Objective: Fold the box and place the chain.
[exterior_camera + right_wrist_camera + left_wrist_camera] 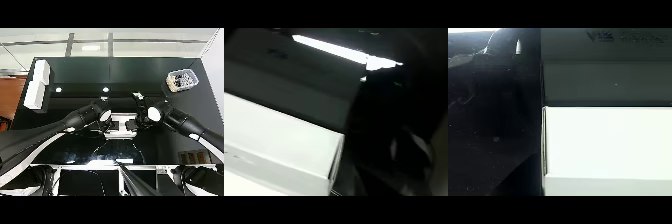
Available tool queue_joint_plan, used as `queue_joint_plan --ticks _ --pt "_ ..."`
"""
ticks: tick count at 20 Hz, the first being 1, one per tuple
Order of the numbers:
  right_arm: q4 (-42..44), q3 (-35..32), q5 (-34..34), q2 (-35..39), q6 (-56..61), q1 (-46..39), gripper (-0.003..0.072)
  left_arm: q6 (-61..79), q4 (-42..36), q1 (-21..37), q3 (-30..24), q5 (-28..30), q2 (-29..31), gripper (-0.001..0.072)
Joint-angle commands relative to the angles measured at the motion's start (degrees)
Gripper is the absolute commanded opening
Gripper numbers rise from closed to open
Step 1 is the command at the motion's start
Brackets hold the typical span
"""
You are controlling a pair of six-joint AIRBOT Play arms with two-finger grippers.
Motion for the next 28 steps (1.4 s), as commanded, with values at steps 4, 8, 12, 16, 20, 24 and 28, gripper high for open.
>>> queue_joint_plan --ticks 4,8,12,16,20,24,28 --pt "-6.4 2.4 3.6 -2.6 11.1 3.5 0.0332 0.0 0.0 0.0 0.0 0.0 0.0 0.0032" --pt "-5.0 4.5 4.4 -5.1 13.2 4.2 0.0309 0.0 0.0 0.0 0.0 0.0 0.0 0.0032" --pt "-5.2 4.7 4.7 -5.8 14.7 4.2 0.0304 0.0 0.0 0.0 0.0 0.0 0.0 0.0032" --pt "-4.9 4.7 4.7 -6.5 14.7 4.2 0.0303 0.0 0.0 0.0 0.0 -0.1 0.0 0.0032" --pt "-4.9 4.7 4.6 -6.5 15.0 4.2 0.0124 0.0 0.0 0.0 0.0 -0.2 0.0 0.0031" --pt "-4.9 4.7 4.6 -6.5 14.9 4.2 0.0013 0.0 0.0 0.0 0.0 -0.2 0.0 0.0031" --pt "-4.9 4.7 4.5 -6.5 14.8 4.2 0.0193 0.0 0.0 0.0 0.0 -0.2 0.0 0.0032"
